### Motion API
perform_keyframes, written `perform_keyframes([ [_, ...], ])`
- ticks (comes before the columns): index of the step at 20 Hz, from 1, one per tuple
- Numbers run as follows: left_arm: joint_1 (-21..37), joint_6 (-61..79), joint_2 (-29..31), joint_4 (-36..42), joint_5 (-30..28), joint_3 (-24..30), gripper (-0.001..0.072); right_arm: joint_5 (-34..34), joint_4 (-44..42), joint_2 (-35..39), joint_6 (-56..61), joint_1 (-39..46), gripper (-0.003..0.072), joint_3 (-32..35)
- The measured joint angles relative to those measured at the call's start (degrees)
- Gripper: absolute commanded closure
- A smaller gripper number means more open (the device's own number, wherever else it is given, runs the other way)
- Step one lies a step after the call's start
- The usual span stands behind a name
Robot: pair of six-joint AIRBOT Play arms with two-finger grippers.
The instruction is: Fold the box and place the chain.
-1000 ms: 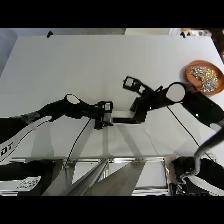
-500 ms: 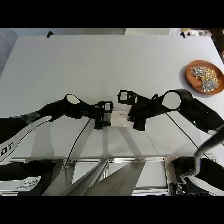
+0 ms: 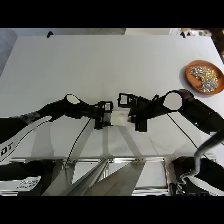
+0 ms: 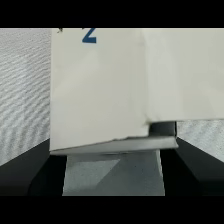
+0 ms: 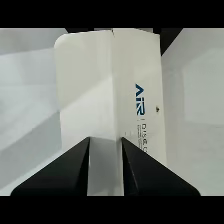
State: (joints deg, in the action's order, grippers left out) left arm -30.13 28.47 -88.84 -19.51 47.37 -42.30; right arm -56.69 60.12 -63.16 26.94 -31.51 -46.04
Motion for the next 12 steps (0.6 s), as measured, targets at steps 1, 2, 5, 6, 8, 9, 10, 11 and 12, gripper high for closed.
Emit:
perform_keyframes([
  [1, 0.00, -0.02, 0.00, 0.00, 0.00, 0.00, 0.0436, 0.07, 0.09, 0.02, -0.13, 0.02, 0.0509, 0.00],
  [2, 0.00, -0.02, 0.00, 0.02, 0.00, 0.00, 0.0436, 0.28, 0.13, 0.00, -0.24, 0.02, 0.0532, 0.00],
  [5, 0.00, -0.02, 0.00, 0.00, 0.00, 0.00, 0.0436, 0.90, 0.42, 0.02, -0.39, 0.00, 0.0589, -0.02],
  [6, 0.00, -0.02, 0.00, 0.02, 0.00, 0.00, 0.0436, 1.11, 0.59, 0.02, -0.42, 0.00, 0.0589, 0.00],
  [8, 0.00, 0.00, 0.00, 0.02, 0.00, 0.00, 0.0436, 1.53, 0.83, 0.02, -0.42, 0.00, 0.0588, 0.00],
  [9, 0.00, 0.00, 0.00, 0.02, 0.00, 0.00, 0.0436, 1.60, 0.94, 0.02, -0.44, 0.00, 0.0585, 0.00],
  [10, 0.00, -0.02, 0.00, 0.00, 0.00, 0.00, 0.0436, 1.64, 0.96, 0.02, -0.44, 0.00, 0.0580, 0.00],
  [11, 0.00, 0.00, 0.00, 0.02, 0.00, 0.00, 0.0436, 1.62, 0.76, 0.02, -0.48, 0.00, 0.0554, 0.00],
  [12, 0.00, -0.02, 0.00, 0.02, 0.00, 0.00, 0.0436, 1.55, 0.17, 0.02, -0.70, -0.04, 0.0512, 0.00],
])
